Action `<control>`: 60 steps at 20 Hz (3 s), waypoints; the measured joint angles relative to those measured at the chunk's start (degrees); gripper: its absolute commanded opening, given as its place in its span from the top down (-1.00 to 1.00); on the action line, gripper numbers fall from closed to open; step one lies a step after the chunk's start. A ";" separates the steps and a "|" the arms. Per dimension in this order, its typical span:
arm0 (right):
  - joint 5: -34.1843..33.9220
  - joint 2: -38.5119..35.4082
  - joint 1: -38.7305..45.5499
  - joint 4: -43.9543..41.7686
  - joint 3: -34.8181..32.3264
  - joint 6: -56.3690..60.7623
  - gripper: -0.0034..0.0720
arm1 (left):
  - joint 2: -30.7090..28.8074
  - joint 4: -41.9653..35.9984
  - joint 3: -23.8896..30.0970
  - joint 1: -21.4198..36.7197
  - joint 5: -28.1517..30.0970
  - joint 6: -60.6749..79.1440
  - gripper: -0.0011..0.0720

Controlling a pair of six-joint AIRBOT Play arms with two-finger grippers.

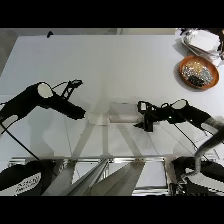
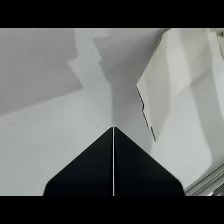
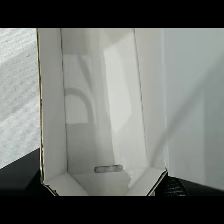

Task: Fold the box and place the chain.

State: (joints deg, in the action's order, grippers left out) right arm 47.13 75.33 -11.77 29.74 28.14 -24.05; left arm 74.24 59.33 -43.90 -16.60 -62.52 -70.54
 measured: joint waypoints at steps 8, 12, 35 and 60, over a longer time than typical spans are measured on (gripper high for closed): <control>0.00 0.00 0.00 0.00 0.00 0.00 0.12 | 5.75 -8.00 0.26 -3.80 5.90 -0.55 0.94; 0.00 0.00 0.00 0.00 0.00 0.00 0.12 | 6.23 -10.95 0.28 -5.46 6.25 2.10 0.89; 0.00 0.00 0.00 0.00 0.00 0.00 0.12 | 4.74 -26.23 0.28 -9.53 12.00 13.42 0.02; -0.02 0.00 0.02 0.00 0.00 0.00 0.12 | 3.13 -27.61 0.28 -9.55 4.59 9.68 -0.12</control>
State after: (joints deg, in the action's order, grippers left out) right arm 47.11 75.33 -11.75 29.74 28.14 -24.05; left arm 77.36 31.73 -43.62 -26.15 -57.93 -60.86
